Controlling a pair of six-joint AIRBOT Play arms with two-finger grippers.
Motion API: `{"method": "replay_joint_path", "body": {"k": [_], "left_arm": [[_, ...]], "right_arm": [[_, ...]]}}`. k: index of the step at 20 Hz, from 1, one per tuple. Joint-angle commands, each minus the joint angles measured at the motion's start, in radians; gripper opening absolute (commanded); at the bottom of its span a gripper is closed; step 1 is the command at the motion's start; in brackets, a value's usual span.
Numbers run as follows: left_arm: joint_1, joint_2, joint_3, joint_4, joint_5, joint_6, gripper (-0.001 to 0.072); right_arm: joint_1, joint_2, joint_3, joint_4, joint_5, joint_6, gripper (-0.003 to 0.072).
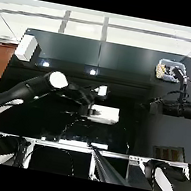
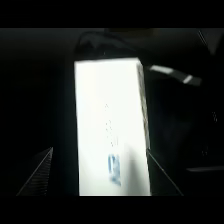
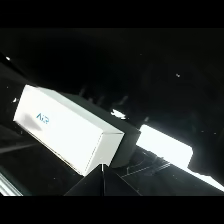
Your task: Fold the box and place the chain.
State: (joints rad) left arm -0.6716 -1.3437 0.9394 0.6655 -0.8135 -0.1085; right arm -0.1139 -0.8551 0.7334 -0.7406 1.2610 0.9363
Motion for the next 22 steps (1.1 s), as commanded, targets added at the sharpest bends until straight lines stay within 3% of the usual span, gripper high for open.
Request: {"method": "replay_joint_path", "body": {"k": [1,6,15,22], "left_arm": [[-0.033,-0.136,0.111,0.011,0.008,-0.198,0.071],[-0.055,-0.175,0.138,0.016,-0.039,-0.237,0.071],[-0.119,-0.176,0.166,0.193,-0.093,-0.367,0.071],[-0.169,-0.176,0.188,0.424,-0.1,-0.528,0.071]], "right_arm": [[-0.01,0.003,0.001,-0.006,-0.009,-0.003,0.0014],[-0.01,0.003,0.001,-0.042,-0.01,-0.006,0.0014],[-0.01,0.003,0.001,-0.042,-0.031,-0.009,0.0015],[-0.01,0.003,0.0,-0.042,-0.031,-0.009,0.0014]]}}
